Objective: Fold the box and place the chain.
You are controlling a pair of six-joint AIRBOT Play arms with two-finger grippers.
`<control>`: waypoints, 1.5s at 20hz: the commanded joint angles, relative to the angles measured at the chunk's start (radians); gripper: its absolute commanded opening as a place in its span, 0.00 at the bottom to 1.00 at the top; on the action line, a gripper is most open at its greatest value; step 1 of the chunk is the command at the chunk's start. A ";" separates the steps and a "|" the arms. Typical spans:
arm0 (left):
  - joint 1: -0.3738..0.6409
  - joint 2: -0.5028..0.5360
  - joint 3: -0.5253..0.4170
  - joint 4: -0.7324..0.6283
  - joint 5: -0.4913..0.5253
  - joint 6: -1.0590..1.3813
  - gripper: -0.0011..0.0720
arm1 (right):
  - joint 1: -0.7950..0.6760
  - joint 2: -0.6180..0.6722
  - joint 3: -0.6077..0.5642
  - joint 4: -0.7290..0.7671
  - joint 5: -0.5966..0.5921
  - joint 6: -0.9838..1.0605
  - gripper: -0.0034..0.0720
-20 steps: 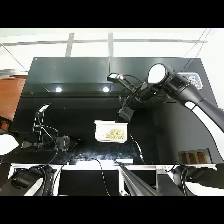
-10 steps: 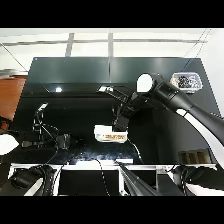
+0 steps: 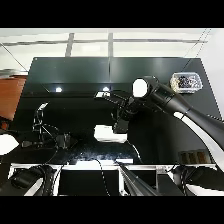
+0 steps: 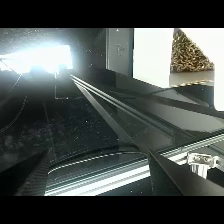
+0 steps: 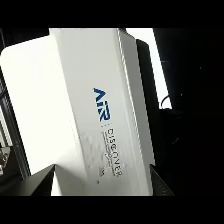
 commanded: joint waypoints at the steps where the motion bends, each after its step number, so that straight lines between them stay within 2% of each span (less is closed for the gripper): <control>1: 0.000 0.001 0.000 0.002 0.001 0.000 0.98 | 0.003 0.000 0.000 -0.009 0.019 0.020 0.97; 3: 0.000 0.001 0.000 0.002 0.000 0.000 0.98 | 0.004 0.000 0.000 0.017 0.065 0.026 0.98; 7: 0.000 0.001 0.000 0.002 0.000 0.000 0.98 | 0.011 0.000 0.000 0.021 0.079 0.046 0.97; 18: 0.000 0.001 0.000 0.005 0.000 -0.002 0.98 | 0.042 0.000 -0.040 -0.039 -0.007 0.066 0.97; 23: 0.000 0.001 0.000 0.005 0.000 -0.003 0.98 | 0.062 0.000 -0.040 -0.063 -0.008 0.069 0.97; 25: 0.000 0.001 0.000 0.005 0.000 -0.003 0.98 | 0.062 0.000 -0.040 -0.064 -0.003 0.069 0.74; 27: 0.000 0.001 0.000 0.005 0.000 -0.003 0.98 | 0.062 0.000 -0.040 -0.066 -0.005 0.070 0.74; 28: 0.000 0.001 0.000 0.005 0.000 -0.003 0.99 | 0.062 0.000 -0.040 -0.069 -0.003 0.070 0.56; 30: 0.000 0.001 0.000 0.008 0.000 -0.003 0.98 | 0.062 0.000 -0.040 -0.079 -0.003 0.072 0.53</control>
